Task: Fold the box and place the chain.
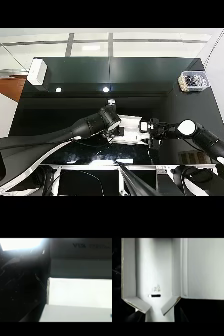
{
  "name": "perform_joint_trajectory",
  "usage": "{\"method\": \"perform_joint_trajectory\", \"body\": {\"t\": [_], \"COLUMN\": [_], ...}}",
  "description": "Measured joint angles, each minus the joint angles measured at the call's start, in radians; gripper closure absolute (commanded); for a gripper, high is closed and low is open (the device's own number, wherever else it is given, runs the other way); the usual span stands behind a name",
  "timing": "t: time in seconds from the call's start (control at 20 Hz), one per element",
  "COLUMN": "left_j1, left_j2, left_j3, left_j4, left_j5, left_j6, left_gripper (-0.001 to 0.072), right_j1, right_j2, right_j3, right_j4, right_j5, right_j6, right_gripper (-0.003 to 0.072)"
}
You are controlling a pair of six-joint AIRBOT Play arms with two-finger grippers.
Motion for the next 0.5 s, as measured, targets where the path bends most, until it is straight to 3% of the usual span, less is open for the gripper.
{"method": "perform_joint_trajectory", "body": {"t": [0.1, 0.5], "left_j1": [0.000, 0.000], "left_j2": [0.000, 0.000], "left_j3": [0.000, 0.000], "left_j4": [0.001, 0.003], "left_j5": [0.002, 0.010], "left_j6": [-0.001, 0.003], "left_gripper": [0.0681, 0.0681], "right_j1": [0.002, 0.080], "right_j2": [0.000, 0.000], "right_j3": [0.000, 0.001], "right_j4": [0.020, 0.048], "right_j5": [0.005, 0.019], "right_j6": [0.005, 0.149], "right_gripper": [0.0473, 0.0489]}}
